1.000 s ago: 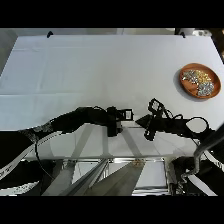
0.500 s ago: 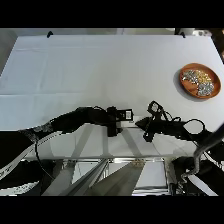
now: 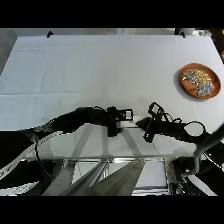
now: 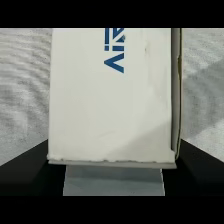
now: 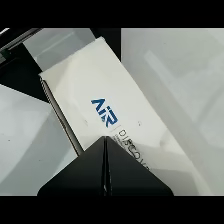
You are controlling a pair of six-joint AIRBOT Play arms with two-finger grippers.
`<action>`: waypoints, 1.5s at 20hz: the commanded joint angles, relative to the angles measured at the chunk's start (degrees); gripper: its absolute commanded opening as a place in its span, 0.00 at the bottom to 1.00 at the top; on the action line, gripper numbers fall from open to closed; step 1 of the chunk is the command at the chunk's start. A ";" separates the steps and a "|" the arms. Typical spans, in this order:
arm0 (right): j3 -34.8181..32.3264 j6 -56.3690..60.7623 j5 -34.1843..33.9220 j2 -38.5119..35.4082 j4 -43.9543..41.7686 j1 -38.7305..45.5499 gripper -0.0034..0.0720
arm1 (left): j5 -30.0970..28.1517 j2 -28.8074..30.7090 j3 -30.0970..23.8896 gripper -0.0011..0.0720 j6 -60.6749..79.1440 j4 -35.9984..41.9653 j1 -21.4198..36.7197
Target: Fold the box and place the chain.
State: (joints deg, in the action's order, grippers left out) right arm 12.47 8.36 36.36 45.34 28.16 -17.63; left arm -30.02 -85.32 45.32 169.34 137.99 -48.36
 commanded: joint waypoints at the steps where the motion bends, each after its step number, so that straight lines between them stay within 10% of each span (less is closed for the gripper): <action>1: 1.44 -1.51 -1.27 -5.27 -3.04 0.02 0.06 | -0.15 0.04 0.04 0.36 0.20 -0.07 0.04; 6: 5.31 9.60 -1.57 -19.93 5.60 0.02 0.06 | -0.15 0.04 0.04 0.36 0.20 -0.07 0.04; 10: 15.39 51.56 -0.20 -21.99 39.89 0.02 0.06 | -0.15 0.04 0.04 0.36 0.20 -0.07 0.07; 14: 32.65 68.43 24.81 -11.85 61.00 0.04 0.06 | -0.13 0.04 0.04 0.36 0.20 -0.07 0.04; 20: 39.50 69.61 56.76 12.66 50.12 7.74 0.06 | -0.15 0.04 0.04 0.36 0.20 -0.07 0.07; 30: 39.36 81.74 48.35 18.40 51.10 8.46 0.07 | -0.94 0.04 0.04 0.36 0.13 -0.02 0.04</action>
State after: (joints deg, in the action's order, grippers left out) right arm 51.72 87.81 85.93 63.05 79.33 -9.28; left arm -30.26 -85.32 45.34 169.51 137.95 -48.34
